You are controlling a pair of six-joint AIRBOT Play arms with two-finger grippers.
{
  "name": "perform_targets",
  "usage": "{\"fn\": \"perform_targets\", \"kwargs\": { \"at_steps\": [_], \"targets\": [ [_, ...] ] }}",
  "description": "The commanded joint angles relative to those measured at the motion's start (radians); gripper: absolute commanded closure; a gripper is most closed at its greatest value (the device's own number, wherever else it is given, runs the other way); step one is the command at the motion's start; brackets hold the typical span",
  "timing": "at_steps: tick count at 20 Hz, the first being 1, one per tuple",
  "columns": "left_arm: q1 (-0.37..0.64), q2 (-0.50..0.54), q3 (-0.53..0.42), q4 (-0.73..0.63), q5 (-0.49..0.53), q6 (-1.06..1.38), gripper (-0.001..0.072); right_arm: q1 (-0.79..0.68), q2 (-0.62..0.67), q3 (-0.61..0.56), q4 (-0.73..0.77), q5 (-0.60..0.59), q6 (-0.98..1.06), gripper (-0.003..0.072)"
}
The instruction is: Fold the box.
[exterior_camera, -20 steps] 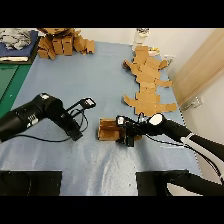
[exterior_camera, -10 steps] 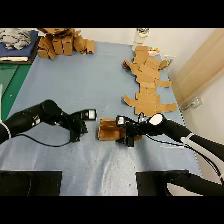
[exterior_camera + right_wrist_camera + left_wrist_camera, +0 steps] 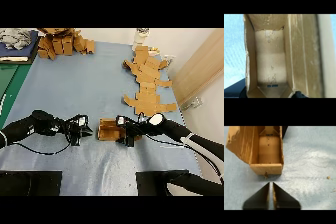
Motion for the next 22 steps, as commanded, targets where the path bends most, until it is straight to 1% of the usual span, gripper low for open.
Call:
{"fn": "perform_targets", "kwargs": {
  "at_steps": [1,4,10,12,17,20,22],
  "targets": [
    [-0.004,-0.015,-0.017,-0.058,0.033,0.078,0.0022,0.000,0.000,0.000,0.000,0.000,0.000,0.0092],
    [-0.056,-0.021,-0.013,-0.115,0.065,0.077,0.0015,0.000,0.000,0.000,0.001,-0.002,0.000,0.0092],
    [-0.096,-0.021,-0.012,-0.141,0.074,0.069,0.0015,0.000,0.000,0.000,0.001,-0.001,0.000,0.0092],
    [-0.113,-0.023,-0.005,-0.141,0.094,0.033,0.0015,0.000,0.000,0.000,0.001,-0.001,0.000,0.0092],
    [-0.127,-0.054,0.034,-0.140,0.120,-0.036,0.0015,0.000,0.000,0.000,0.002,-0.001,0.000,0.0092],
    [-0.136,-0.057,0.038,-0.140,0.150,-0.054,0.0016,0.000,0.000,0.000,0.005,-0.001,0.000,0.0093],
    [-0.136,-0.053,0.037,-0.136,0.177,-0.108,0.0016,0.000,0.000,0.000,0.005,-0.001,0.000,0.0093]
  ]
}}
